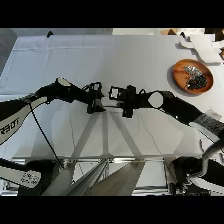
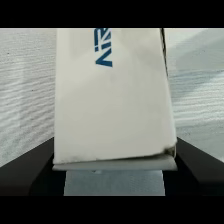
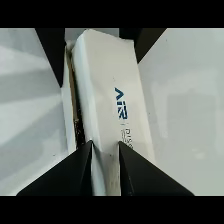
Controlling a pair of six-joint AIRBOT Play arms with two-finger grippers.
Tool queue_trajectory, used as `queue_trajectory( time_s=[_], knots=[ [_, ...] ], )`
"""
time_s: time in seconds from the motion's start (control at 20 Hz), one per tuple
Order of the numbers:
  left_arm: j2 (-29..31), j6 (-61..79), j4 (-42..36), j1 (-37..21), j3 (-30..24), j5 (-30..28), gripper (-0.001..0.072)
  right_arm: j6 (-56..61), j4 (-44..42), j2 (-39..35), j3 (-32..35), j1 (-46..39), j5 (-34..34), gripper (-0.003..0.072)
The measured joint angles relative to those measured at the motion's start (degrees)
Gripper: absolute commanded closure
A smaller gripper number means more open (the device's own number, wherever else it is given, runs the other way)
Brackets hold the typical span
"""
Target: Fold the box and place the chain.
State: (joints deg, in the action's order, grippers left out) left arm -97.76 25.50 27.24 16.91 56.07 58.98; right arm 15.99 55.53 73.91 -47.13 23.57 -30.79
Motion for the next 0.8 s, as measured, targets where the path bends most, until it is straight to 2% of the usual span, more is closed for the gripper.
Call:
queue_trajectory(
  time_s=[0.1,0.15,0.35,0.4,0.5,0.55,0.8],
  knots=[
    [0.0,0.1,0.2,0.0,0.0,0.2,0.0216,0.3,0.2,0.0,0.4,0.0,-0.5,0.0335],
    [0.0,0.2,0.2,0.0,0.0,0.3,0.0216,0.4,0.2,0.0,0.5,0.0,-0.8,0.0295],
    [0.0,0.1,0.2,0.0,0.0,0.2,0.0216,0.5,-0.5,-1.2,0.7,0.0,-0.7,0.0303],
    [0.0,0.0,0.1,0.0,0.0,0.2,0.0216,0.6,-0.7,-1.9,0.7,0.0,-0.4,0.0349],
    [0.0,0.0,0.1,0.0,0.0,0.2,0.0216,0.6,-3.4,-3.3,0.7,0.0,0.3,0.061],
    [0.0,0.0,0.1,0.0,0.0,0.1,0.0216,0.6,-6.2,-3.7,0.7,0.0,0.5,0.0681],
    [0.0,0.0,0.0,0.0,0.0,0.0,0.0216,0.7,-28.9,-3.3,0.7,-1.1,-0.3,0.0682]
  ],
)
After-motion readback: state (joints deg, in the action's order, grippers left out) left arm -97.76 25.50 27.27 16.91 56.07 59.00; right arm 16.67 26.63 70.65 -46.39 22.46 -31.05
